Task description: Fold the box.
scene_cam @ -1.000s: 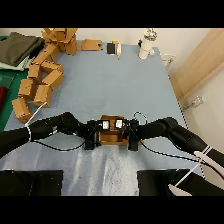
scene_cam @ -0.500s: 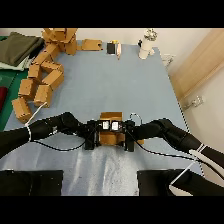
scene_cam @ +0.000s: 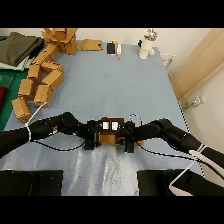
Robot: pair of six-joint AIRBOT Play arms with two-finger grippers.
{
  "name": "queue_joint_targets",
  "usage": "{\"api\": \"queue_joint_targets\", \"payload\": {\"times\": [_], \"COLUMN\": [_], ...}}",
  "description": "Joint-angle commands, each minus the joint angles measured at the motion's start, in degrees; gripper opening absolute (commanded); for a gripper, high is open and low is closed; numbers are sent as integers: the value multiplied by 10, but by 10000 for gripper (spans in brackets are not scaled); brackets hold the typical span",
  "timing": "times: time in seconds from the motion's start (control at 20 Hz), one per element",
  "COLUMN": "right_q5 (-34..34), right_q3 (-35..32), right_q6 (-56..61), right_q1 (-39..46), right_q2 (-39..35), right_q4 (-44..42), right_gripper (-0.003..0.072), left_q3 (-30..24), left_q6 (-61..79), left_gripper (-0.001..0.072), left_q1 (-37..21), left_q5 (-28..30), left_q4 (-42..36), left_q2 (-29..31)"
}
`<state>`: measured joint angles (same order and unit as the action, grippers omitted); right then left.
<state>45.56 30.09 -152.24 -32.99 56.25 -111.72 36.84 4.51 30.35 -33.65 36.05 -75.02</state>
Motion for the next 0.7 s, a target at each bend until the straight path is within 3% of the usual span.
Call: {"api": "queue_joint_targets", "payload": {"times": [0.0,0.05,0.15,0.25,0.4,0.5,0.65], "right_q5": [28,35,62,87,144,186,160], "right_q3": [1,1,1,1,1,0,-19], "right_q6": [170,230,321,436,701,791,802], "right_q1": [1,1,1,5,44,100,197], "right_q2": [-41,-57,-92,-119,-147,-148,-135], "right_q4": [138,183,265,351,442,395,246], "right_gripper": [142,141,11,6,6,5,5], "left_q3": [0,0,0,0,0,0,0], "left_q6": [0,0,0,0,0,0,0], "left_gripper": [452,452,452,452,452,452,452], "left_q1": [0,0,0,0,0,0,0], "left_q5": [1,1,1,1,1,1,1], "left_q4": [0,0,0,0,0,0,0], "left_q2": [0,0,0,0,0,0,0]}}
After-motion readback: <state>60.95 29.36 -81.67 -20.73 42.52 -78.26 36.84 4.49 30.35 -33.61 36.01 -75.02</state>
